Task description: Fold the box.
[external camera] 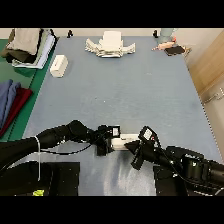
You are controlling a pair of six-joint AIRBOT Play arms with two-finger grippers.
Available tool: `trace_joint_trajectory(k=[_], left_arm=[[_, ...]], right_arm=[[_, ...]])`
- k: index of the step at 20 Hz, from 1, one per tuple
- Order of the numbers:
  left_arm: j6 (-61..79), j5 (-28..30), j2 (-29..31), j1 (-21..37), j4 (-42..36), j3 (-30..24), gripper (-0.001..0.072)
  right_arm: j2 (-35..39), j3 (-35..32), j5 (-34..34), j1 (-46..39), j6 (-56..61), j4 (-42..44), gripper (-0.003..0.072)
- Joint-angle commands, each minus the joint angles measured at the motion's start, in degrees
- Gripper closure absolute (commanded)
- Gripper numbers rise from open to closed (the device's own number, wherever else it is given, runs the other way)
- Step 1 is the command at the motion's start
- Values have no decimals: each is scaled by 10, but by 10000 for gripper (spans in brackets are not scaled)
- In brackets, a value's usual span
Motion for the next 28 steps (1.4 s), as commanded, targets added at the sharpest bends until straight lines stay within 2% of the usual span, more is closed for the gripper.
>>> trace_joint_trajectory(k=[1,28], left_arm=[[0,0,0,0,0,0,189],[0,0,0,0,0,0,189]], right_arm=[[0,-7,-2,0,8,1,686],[-10,-48,-16,0,61,1,686]])
